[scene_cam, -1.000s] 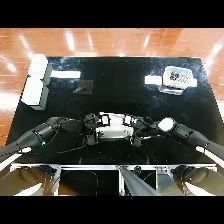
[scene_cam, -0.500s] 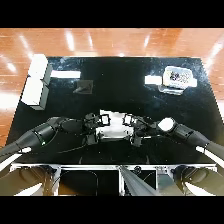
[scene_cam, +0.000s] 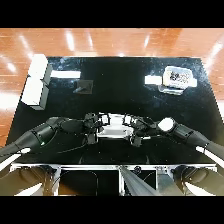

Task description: Fold the box and place the chain.

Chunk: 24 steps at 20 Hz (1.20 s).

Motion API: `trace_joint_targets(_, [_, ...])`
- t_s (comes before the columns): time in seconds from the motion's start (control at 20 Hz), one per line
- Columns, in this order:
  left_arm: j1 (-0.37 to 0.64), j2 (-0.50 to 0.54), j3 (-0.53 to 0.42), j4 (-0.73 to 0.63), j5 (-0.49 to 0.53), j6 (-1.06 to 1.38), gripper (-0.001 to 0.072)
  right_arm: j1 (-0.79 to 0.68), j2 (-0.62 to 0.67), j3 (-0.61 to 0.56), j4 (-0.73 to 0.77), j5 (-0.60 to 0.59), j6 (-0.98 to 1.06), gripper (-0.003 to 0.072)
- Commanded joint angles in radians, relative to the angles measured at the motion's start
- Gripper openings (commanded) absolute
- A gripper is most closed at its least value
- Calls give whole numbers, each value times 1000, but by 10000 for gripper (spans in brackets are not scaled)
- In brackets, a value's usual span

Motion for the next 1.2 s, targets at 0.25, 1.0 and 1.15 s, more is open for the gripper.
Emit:
trace_joint_targets(0.25, [88, 99, 0, 38, 64, -129, 20, 1, 1, 0, -1, 0, 0, 538])
trace_joint_targets(1.0, [548, 239, -2, 90, 365, -615, 20, 1, 1, 0, -1, 0, 0, 537])
trace_joint_targets(1.15, [629, 215, -5, 143, 412, -683, 20, 1, 1, 0, -1, 0, 0, 538])
